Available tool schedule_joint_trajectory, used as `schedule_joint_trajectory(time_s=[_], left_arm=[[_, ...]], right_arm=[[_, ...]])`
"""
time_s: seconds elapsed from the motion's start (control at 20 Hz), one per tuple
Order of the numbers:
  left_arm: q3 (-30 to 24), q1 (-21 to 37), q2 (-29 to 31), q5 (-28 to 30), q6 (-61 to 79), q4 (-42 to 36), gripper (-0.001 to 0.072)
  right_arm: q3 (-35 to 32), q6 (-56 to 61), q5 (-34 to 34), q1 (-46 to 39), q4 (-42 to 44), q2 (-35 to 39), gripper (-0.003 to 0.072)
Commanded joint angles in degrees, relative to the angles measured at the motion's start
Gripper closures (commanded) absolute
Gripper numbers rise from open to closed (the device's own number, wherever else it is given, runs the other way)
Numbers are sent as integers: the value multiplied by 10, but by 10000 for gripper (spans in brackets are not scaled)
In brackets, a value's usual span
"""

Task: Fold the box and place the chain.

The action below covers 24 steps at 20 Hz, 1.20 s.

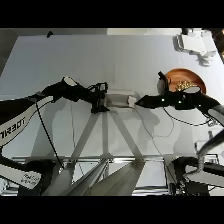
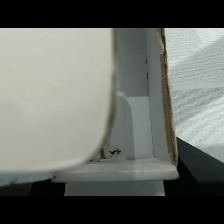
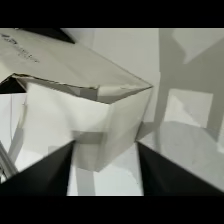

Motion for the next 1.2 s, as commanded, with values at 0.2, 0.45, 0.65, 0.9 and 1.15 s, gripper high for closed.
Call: schedule_joint_trajectory(time_s=[0.2, 0.45, 0.65, 0.9, 1.15], left_arm=[[0, 0, 0, 0, 0, 0, 286], [0, 0, 0, 0, 0, 0, 286], [0, 0, 0, 0, 0, 0, 286], [0, 0, 0, 0, 0, 0, 286], [0, 0, 0, 0, 0, 0, 286]], right_arm=[[0, 2, -68, 64, 5, 0, 199], [0, 20, -120, 92, 24, 0, 199], [0, 20, -144, 96, 36, 0, 199], [0, 23, -177, 96, -45, 0, 200], [1, 48, -184, 96, -61, 1, 200]])
